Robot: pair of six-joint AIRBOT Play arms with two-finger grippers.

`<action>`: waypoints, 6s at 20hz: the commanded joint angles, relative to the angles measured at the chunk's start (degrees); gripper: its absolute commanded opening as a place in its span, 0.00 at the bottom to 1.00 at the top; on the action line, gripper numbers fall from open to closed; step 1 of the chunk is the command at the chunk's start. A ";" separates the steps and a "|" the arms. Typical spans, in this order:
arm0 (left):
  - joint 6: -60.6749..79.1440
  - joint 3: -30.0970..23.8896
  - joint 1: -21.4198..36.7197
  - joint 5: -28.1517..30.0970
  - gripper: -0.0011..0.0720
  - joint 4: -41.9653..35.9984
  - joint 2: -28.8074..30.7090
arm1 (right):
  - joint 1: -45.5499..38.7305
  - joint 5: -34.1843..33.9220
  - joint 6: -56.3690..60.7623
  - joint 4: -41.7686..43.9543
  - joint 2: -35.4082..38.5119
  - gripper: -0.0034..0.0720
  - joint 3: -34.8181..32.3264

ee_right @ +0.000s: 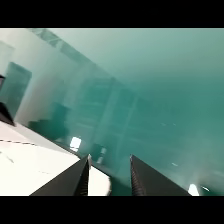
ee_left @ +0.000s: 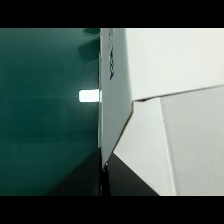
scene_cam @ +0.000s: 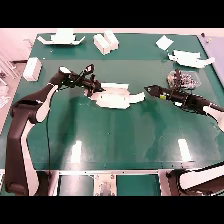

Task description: Fold the box and place the chain.

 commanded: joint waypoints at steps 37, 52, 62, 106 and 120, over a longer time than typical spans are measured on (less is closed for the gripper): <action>0.00 -0.02 -0.02 0.07 0.05 -0.42 -0.04 | 29.81 -19.89 -6.36 -43.45 15.91 0.73 -6.01; 0.00 -0.02 -0.02 0.07 0.05 -0.52 -0.04 | 31.76 -33.55 -13.79 -39.93 13.57 0.78 -6.73; -0.02 -0.02 -0.02 0.02 0.05 -0.52 -0.04 | 27.89 -27.91 -23.69 -31.56 13.57 0.86 -4.50; -0.02 -0.02 -0.02 -0.13 0.05 -0.55 -0.04 | 17.22 -0.35 -37.24 -25.97 -6.99 0.86 16.28; 0.00 -0.02 -0.02 0.02 0.05 -0.55 -0.04 | 15.82 9.25 -37.07 -28.26 -14.32 0.86 23.43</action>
